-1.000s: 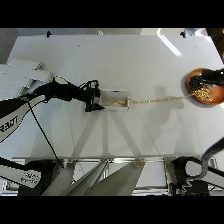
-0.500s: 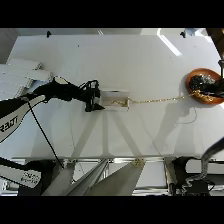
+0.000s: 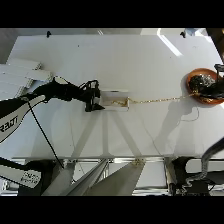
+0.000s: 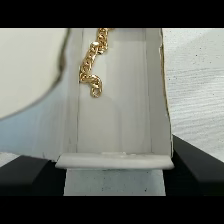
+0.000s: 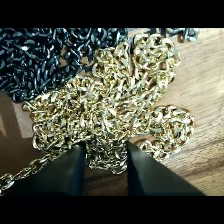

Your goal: Fold the box and place the chain.

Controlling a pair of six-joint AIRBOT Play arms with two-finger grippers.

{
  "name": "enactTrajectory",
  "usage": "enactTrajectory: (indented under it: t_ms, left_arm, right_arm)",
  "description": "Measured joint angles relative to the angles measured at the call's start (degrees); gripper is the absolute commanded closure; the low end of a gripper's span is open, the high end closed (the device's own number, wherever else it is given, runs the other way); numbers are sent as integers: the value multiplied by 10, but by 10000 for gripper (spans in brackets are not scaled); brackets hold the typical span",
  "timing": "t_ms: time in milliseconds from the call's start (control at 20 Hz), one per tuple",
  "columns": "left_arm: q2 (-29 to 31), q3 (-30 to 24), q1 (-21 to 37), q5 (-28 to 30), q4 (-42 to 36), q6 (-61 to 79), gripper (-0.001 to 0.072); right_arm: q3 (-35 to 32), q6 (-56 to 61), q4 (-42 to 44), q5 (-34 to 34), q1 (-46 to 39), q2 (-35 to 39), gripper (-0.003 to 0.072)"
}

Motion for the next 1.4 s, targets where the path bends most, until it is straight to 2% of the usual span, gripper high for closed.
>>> enactTrajectory:
  t_ms: [50,350,550,750,1100,1400]
  left_arm:
    - [0,0,0,0,0,0,336]
    - [0,0,0,0,0,0,336]
    - [0,0,0,0,0,0,336]
    - [0,0,0,0,0,0,336]
    - [0,0,0,0,0,0,336]
    - [0,0,0,0,0,0,336]
  right_arm:
    - [0,0,1,-4,0,-1,679]
    - [-1,0,17,4,9,12,678]
    - [-1,0,18,9,33,66,678]
    - [-1,1,18,52,79,130,678]
    - [-1,34,19,150,244,201,678]
    - [-1,99,20,168,414,212,678]
